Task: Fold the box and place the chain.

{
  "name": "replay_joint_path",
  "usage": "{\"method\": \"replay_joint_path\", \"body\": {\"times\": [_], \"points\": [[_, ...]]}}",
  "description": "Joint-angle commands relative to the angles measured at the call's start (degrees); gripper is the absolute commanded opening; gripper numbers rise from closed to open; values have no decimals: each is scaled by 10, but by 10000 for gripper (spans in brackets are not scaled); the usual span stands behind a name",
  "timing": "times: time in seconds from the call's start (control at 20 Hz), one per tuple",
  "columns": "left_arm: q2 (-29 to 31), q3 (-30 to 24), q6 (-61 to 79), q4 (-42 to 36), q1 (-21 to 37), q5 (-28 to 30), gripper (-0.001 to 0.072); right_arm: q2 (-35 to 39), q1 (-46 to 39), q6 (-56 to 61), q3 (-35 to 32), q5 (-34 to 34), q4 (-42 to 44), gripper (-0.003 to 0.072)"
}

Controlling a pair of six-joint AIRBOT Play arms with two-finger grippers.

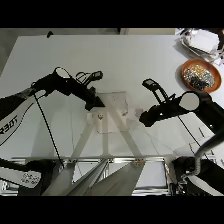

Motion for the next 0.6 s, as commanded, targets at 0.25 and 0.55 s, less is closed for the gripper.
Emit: {"method": "replay_joint_path", "body": {"times": [0.25,0.55], "points": [[-7,0,95,-13,-40,80,2,23,0,-1,7,26,-12,370],[-19,0,103,-19,-41,107,2,23,0,-2,7,23,-15,370]]}}
